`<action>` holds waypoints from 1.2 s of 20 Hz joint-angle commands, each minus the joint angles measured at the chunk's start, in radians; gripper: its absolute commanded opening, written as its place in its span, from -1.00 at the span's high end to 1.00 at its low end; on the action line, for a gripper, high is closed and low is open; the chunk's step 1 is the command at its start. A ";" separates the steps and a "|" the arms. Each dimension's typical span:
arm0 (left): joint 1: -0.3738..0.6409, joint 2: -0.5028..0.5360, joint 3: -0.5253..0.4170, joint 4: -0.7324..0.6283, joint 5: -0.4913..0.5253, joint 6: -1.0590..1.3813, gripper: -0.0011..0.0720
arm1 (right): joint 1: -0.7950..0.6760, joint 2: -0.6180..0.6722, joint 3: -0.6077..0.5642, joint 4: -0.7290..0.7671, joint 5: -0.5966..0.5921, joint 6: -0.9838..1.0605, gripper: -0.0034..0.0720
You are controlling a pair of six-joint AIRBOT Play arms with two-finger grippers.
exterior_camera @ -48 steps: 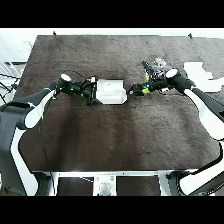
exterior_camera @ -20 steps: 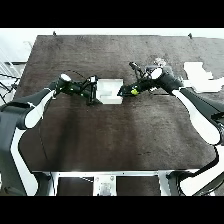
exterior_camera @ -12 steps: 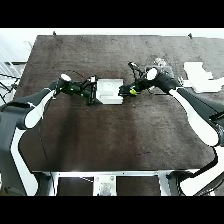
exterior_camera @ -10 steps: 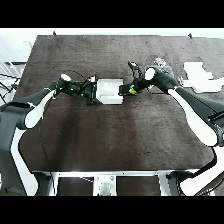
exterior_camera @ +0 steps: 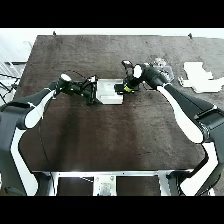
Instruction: Fold the box and place the chain.
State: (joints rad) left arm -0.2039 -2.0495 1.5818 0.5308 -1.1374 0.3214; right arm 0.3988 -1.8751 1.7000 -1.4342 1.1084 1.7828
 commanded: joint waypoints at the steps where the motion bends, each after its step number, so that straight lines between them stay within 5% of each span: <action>1: 0.000 0.001 0.000 0.000 0.002 -0.001 -0.37 | 0.011 -0.035 0.080 -0.116 0.142 0.059 -0.07; 18: 0.000 0.001 0.000 0.000 0.003 0.000 -0.37 | 0.066 -0.134 0.177 -0.119 0.203 0.201 0.26; 24: 0.000 0.001 0.000 0.000 0.004 0.000 -0.37 | 0.066 -0.134 0.177 -0.119 0.208 0.287 0.74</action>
State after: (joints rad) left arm -0.2043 -2.0495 1.5814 0.5308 -1.1343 0.3195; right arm 0.4641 -2.0087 1.8759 -1.5593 1.3132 2.0350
